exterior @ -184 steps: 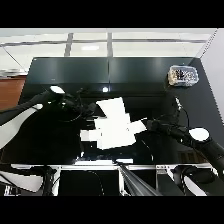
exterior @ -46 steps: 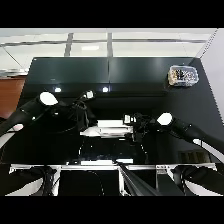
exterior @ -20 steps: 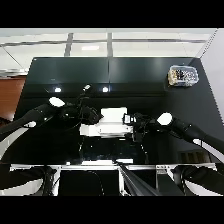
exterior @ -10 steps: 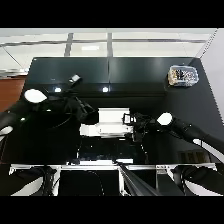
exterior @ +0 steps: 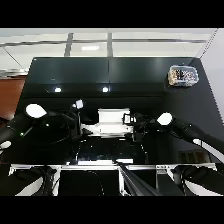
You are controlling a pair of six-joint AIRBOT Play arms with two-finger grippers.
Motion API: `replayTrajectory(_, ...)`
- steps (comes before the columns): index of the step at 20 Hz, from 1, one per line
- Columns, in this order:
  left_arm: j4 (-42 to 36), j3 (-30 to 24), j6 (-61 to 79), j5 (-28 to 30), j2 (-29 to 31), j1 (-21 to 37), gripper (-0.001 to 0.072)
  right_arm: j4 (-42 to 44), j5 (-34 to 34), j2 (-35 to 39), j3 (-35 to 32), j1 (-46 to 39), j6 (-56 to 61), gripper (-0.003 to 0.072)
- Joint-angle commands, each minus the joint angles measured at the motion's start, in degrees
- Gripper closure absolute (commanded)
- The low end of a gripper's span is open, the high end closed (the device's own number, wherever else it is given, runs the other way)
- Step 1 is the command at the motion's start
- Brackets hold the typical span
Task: Fold the box and place the chain.
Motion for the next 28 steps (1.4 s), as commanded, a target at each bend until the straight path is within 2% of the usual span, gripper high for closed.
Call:
replayTrajectory(1,2.5,-0.9,9.0,10.0,-2.4,-5.7,-0.0004,0.1,0.0,0.0,0.0,0.1,0.0,0.0561)
replayTrajectory(3,2.4,-0.9,8.9,12.5,-3.8,-8.5,-0.0003,0.1,0.0,0.0,0.0,0.1,0.0,0.0562)
replayTrajectory(5,2.4,-0.9,8.8,12.4,-4.4,-10.2,0.0005,0.1,0.0,0.0,0.0,0.1,0.0,0.0561)
replayTrajectory(8,2.4,-0.9,8.3,12.4,-4.4,-10.4,0.0017,0.1,0.0,0.0,0.0,0.0,0.0,0.0561)
replayTrajectory(9,2.2,-0.9,8.2,12.4,-4.4,-10.2,0.0049,0.1,0.0,0.0,0.0,0.1,0.0,0.0561)
replayTrajectory(11,2.0,-0.9,7.1,12.4,-4.4,-10.1,0.0321,0.1,0.0,0.0,0.0,0.0,0.0,0.0561)
replayTrajectory(12,2.0,-0.9,7.1,12.3,-4.4,-10.1,0.0379,0.1,0.0,0.0,0.0,0.0,0.0,0.0561)
replayTrajectory(16,1.3,-0.9,7.1,12.2,-4.4,-10.1,0.038,0.1,0.0,0.0,0.0,0.1,0.0,0.0561)
replayTrajectory(20,-4.4,-0.9,7.2,12.9,-4.6,-10.6,0.038,0.1,0.0,0.0,0.0,0.1,0.0,0.0561)
replayTrajectory(28,-7.2,-0.9,7.4,12.6,-5.9,-10.6,0.0379,0.1,0.0,0.0,0.0,0.0,0.0,0.0561)
